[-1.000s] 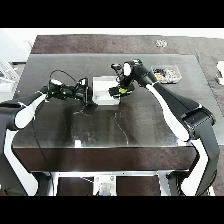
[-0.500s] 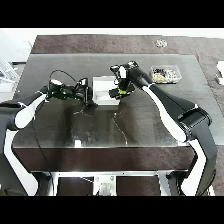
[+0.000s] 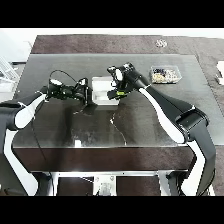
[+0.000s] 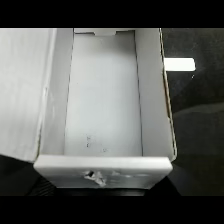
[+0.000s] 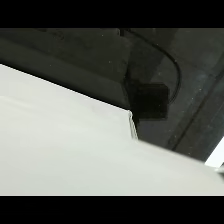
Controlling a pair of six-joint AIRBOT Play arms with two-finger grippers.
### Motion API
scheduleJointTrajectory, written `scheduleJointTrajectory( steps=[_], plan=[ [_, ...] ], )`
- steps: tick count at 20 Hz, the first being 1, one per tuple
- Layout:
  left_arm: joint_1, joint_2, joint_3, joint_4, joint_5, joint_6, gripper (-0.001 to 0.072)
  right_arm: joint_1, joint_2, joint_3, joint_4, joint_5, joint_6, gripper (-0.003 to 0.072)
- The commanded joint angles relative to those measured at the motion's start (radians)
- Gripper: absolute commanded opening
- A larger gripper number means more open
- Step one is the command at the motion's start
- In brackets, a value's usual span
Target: Fold the box and place the chain.
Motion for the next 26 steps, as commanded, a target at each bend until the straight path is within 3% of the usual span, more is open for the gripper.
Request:
scheduleJointTrajectory(
  steps=[1,4,6,7,8,12,15,16,20,26],
  plan=[
    [-0.001,0.001,0.001,-0.001,0.0,0.0,0.0411,0.005,0.0,0.001,0.005,-0.002,-0.003,0.0129],
    [0.0,0.001,0.001,-0.001,0.0,0.0,0.0411,0.005,0.0,0.001,0.005,-0.003,-0.003,0.0033],
    [-0.001,0.001,0.001,-0.001,0.0,0.0,0.0411,0.005,0.0,0.003,0.004,-0.002,-0.003,0.0035],
    [-0.001,0.001,0.001,-0.001,0.0,0.0,0.0411,0.003,0.0,0.008,0.004,-0.002,-0.001,0.0062],
    [-0.001,0.001,0.001,-0.001,0.0,0.0,0.0411,0.0,0.001,0.014,0.003,-0.002,0.005,0.0178],
    [-0.001,0.001,0.001,-0.001,0.0,0.0,0.0411,-0.023,0.001,0.078,0.004,0.005,0.024,0.0439],
    [-0.001,0.001,0.001,-0.001,0.0,0.0,0.0411,-0.05,0.002,0.114,0.004,0.065,0.026,0.0474],
    [0.0,0.001,0.001,-0.001,0.0,0.0,0.0411,-0.059,0.003,0.114,0.004,0.085,0.026,0.0543],
    [-0.001,0.001,0.001,-0.001,0.0,0.0,0.0411,-0.078,0.046,0.114,0.005,0.035,-0.013,0.0542],
    [0.0,0.001,0.001,-0.001,0.0,0.0,0.0411,-0.111,0.208,0.114,0.003,-0.046,-0.161,0.0542]
  ],
)
